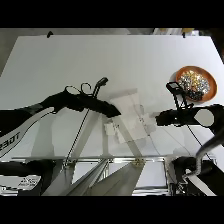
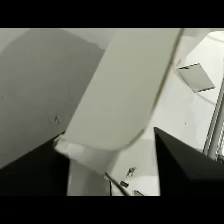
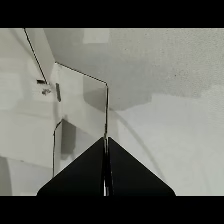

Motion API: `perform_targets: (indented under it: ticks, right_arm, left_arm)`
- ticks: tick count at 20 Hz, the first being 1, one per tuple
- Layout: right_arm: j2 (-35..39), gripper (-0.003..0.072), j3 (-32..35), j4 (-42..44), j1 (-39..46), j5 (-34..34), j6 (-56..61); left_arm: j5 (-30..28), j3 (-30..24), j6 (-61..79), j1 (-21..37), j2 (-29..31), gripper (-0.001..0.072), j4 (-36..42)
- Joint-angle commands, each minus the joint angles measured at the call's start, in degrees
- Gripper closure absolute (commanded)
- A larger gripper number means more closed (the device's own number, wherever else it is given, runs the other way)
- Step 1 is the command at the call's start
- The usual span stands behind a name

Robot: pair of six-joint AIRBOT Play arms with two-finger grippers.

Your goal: Fold the box and place the chain.

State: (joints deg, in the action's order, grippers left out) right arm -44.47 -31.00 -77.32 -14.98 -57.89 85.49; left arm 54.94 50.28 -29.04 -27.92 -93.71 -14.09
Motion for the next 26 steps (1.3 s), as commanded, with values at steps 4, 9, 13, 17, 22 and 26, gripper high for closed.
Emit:
perform_targets:
  ticks: [4,9,13,17,22,26]
  right_arm:
    - [0.04,0.0666,0.02,0.22,-0.07,-0.13,0.00]
    - [0.07,0.0616,-0.59,2.80,-0.07,1.57,-0.28]
    - [0.26,0.0405,-6.29,1.38,-0.07,-0.46,-0.52]
    - [0.37,0.0386,-10.54,-1.57,-0.07,-3.34,-2.84]
    - [0.37,0.0387,-10.54,-1.75,-0.07,-5.11,-3.50]
    - [0.37,0.0387,-10.54,-1.79,-0.07,-5.07,-3.52]
  left_arm:
    - [2.56,0.04,8.66,-0.35,-1.55,0.0673,2.03]
    - [5.99,1.84,20.72,0.37,-0.70,0.0707,1.01]
    - [7.37,5.25,31.17,0.39,-0.70,0.0707,-5.01]
    - [6.29,5.55,39.58,0.31,-0.74,0.0708,-7.43]
    - [2.19,5.53,43.19,0.26,-0.74,0.0709,-7.43]
    - [-1.16,5.53,43.91,0.26,-0.81,0.0709,-7.45]
